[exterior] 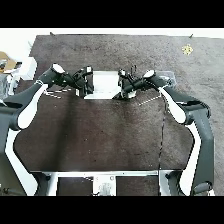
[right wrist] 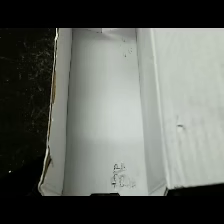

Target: Fold the box and place the chain.

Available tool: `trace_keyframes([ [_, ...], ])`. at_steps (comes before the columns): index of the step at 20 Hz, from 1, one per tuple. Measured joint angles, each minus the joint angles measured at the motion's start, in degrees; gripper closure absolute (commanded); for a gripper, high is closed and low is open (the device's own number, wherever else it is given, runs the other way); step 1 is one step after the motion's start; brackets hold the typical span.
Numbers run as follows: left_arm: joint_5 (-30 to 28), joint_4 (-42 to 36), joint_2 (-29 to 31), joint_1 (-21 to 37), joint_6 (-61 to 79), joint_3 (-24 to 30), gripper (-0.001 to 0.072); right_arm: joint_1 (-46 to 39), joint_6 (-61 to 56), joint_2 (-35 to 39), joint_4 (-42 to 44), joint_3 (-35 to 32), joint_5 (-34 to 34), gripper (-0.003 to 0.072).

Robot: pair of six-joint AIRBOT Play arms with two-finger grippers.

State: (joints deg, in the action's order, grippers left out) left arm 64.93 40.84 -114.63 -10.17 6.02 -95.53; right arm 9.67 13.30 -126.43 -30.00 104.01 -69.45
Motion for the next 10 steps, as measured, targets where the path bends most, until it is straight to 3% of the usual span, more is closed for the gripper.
trace_keyframes([
  [9,-0.5,-3.5,-1.6,-1.7,1.5,0.0,0.0482,0.0,0.0,0.0,0.0,0.0,0.0,0.0302],
  [10,-0.6,-3.7,-1.7,-1.7,1.5,0.0,0.0307,0.0,0.0,0.0,0.0,0.0,0.0,0.0302],
])
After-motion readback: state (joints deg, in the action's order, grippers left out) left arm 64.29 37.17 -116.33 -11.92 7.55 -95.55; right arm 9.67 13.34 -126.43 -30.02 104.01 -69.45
